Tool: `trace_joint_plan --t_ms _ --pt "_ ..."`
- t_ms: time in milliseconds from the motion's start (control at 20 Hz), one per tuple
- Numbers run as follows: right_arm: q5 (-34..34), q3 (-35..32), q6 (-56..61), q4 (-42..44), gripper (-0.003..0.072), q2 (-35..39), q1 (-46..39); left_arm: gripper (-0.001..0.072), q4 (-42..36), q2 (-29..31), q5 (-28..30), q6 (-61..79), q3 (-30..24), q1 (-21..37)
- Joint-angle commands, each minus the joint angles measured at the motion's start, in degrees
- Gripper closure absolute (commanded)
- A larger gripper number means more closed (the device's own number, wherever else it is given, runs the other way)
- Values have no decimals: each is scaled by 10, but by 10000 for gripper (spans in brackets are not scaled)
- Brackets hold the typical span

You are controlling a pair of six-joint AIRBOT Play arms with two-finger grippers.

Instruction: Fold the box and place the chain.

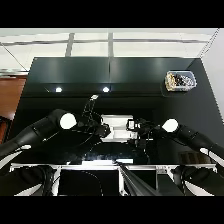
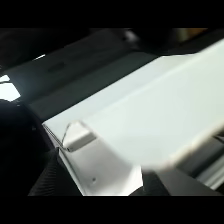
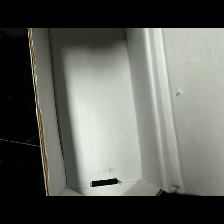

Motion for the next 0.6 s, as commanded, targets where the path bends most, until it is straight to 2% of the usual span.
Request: trace_joint_plan --t_ms 0,150,300,400,550 --pt "0 0 0 0 439 0 0 152 112 -22 -16 -101 34 -23" --pt "0 0 0 0 439 0 0 152 170 -47 -48 -155 53 -35" --pt "0 0 0 0 439 0 0 167 173 -69 -59 -201 65 -40" --pt "0 0 0 0 439 0 0 210 188 -75 -88 -261 77 -41" --pt "0 0 0 0 439 0 0 215 204 -80 -124 -292 96 -56"
